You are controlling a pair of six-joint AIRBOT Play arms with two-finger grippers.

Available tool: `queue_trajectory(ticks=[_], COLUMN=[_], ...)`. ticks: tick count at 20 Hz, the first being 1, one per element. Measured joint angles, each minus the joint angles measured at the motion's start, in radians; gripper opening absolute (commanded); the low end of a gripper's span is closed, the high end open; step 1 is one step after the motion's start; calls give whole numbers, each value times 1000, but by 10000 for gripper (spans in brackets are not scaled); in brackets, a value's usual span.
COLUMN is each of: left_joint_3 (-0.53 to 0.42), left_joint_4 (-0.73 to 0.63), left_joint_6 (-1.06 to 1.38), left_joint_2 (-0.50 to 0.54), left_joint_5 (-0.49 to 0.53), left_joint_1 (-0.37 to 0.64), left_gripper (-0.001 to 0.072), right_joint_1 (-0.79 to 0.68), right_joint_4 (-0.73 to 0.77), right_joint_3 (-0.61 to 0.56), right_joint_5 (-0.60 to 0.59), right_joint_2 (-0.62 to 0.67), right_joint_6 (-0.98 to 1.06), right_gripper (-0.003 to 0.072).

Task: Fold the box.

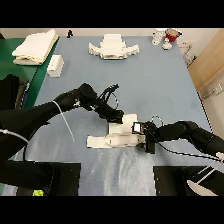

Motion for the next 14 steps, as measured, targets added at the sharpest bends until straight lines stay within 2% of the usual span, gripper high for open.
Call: queue_trajectory(ticks=[3,7,10,14], left_joint_3=[0,11,17,13], left_joint_4=[-37,-58,-18,91], left_joint_6=[0,44,77,94], left_joint_2=[-53,-64,-1,174], left_joint_5=[6,-14,-51,-67], left_joint_1=[-3,-3,-2,-17], left_gripper=[16,15,15,14], right_joint_1=[0,0,0,0], right_joint_4=[0,0,0,0], right_joint_3=[0,0,0,0], right_joint_5=[0,0,0,0], right_joint_2=[0,0,0,0], right_joint_6=[0,0,0,0], right_gripper=[406,405,405,405])
